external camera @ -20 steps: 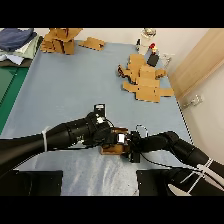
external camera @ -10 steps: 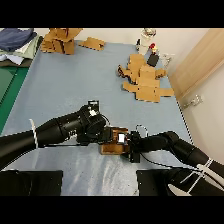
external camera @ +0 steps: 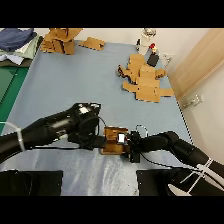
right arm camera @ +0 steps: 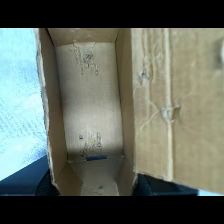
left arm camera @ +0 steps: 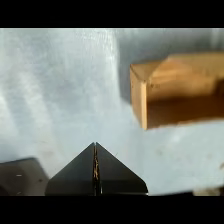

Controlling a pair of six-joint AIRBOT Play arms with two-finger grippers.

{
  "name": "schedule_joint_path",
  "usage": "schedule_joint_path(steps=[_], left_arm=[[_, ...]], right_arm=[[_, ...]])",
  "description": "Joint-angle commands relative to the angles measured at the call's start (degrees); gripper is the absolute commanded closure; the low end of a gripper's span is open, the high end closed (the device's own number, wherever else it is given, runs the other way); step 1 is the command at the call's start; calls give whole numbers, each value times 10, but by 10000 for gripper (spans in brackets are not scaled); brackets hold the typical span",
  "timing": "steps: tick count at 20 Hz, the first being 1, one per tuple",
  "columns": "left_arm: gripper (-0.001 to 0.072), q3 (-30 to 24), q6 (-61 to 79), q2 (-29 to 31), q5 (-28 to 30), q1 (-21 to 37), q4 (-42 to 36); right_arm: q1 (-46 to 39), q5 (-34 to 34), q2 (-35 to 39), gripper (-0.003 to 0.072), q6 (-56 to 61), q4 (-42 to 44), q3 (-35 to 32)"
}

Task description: Fold the box.

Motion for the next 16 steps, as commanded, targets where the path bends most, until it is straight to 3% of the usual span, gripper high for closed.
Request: schedule_joint_path(steps=[1,3,5,9,12,13,14,15,16], left_arm=[[698,-66,262,58,-26,43,-162],[697,-125,466,80,-26,86,-244],[697,-163,639,76,-10,122,-276],[696,-174,793,40,47,145,-276],[694,-183,865,31,139,149,-289],[564,-193,899,31,180,160,-313],[191,-209,946,34,224,170,-336],[49,-228,1012,38,259,178,-360],[47,-245,1076,42,274,186,-384]], right_arm=[[0,0,0,182,0,0,0],[0,0,0,182,0,0,0],[0,0,0,182,0,0,0],[0,0,0,181,0,0,0],[0,0,0,182,0,0,0],[0,0,0,181,0,0,0],[0,0,0,181,0,0,0],[0,0,0,182,0,0,0],[0,0,0,182,0,0,0]])
